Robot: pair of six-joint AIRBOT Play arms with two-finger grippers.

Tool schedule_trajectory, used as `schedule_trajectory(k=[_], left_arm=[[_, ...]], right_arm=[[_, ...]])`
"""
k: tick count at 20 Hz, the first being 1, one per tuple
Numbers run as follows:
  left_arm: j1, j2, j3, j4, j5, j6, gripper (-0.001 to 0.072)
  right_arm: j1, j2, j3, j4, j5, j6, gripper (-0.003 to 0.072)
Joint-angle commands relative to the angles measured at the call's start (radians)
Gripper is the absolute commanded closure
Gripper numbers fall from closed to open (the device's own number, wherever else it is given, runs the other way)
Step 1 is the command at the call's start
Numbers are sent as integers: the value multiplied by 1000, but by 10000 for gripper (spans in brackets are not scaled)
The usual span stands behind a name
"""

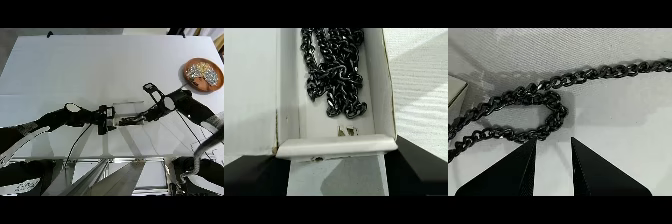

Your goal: Fold the box and place the chain.

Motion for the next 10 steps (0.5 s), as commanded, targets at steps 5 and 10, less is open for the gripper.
schedule_trajectory(k=[5, 10], left_arm=[[0, 1, 1, 0, 0, 0, 456], [0, 1, 1, 0, 0, 0, 456]], right_arm=[[-1, -26, -1, 2, -48, 2, 478], [-1, -27, -2, 1, -52, 27, 542]])
